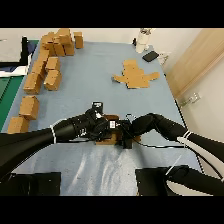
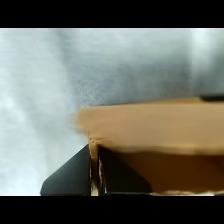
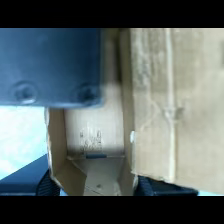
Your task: Fold the box.
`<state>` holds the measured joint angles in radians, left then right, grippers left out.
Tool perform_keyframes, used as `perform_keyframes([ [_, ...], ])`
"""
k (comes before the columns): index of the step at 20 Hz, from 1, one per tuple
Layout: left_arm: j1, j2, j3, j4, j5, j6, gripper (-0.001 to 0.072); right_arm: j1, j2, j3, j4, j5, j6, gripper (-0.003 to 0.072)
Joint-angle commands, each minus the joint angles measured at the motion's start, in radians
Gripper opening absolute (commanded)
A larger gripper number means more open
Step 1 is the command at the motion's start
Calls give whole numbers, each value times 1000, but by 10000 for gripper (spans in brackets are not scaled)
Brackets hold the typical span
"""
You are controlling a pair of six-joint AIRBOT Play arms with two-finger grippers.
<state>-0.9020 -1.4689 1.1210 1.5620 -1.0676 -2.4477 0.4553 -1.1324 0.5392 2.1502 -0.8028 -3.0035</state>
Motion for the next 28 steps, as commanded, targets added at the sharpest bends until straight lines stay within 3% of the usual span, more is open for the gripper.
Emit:
perform_keyframes([
  [1, -1, -6, 0, -3, 37, 6, 13, 0, -1, 0, 0, 0, 0, 514],
  [4, -1, -6, 0, -13, 9, 16, 28, 0, -1, 0, 0, 0, 0, 514],
  [5, -1, -6, 0, -18, 4, 16, 296, 0, -1, 0, 0, 0, 0, 513],
  [6, -1, -6, 0, -17, -5, 8, 496, 0, -1, 0, 0, 0, 0, 514],
  [12, 4, -3, 92, -21, -138, 6, 496, 0, -1, 0, 0, 0, 0, 514],
  [18, 89, 0, 178, -52, -303, 25, 467, 0, -1, 0, 0, 0, 0, 514],
  [28, 251, 0, 178, -266, -291, 97, 465, 0, -1, 0, 0, 0, 0, 514],
])
